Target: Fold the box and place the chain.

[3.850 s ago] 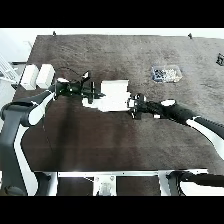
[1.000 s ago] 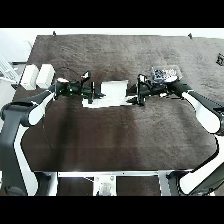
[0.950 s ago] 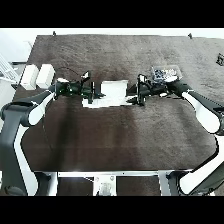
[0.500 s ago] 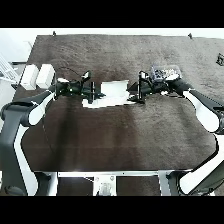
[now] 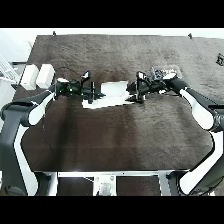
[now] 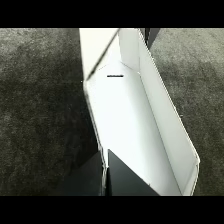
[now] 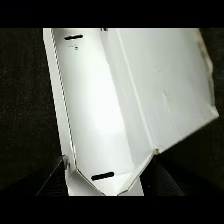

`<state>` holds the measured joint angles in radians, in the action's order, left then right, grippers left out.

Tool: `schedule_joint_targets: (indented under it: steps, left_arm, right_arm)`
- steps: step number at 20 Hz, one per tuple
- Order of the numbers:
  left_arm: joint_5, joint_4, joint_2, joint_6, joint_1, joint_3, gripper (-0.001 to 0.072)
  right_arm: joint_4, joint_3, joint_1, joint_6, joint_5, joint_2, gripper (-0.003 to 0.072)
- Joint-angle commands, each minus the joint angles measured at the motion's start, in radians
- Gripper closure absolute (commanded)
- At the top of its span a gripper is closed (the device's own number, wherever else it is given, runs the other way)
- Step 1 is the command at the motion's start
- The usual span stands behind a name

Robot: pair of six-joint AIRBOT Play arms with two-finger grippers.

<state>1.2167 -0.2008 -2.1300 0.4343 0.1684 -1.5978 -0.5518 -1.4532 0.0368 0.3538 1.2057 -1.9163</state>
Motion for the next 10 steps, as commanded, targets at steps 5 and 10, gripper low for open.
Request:
schedule_joint_targets:
  steps: [5, 10]
  left_arm:
    - [0.007, 0.000, 0.001, 0.000, 0.000, 0.000, 0.0686]
    - [0.006, 0.000, 0.001, 0.000, 0.000, 0.000, 0.0686]
  right_arm:
    - [-0.020, -0.019, 0.025, 0.024, 0.035, -0.014, 0.0040]
    - [-0.042, -0.018, 0.040, 0.021, 0.060, -0.015, 0.0039]
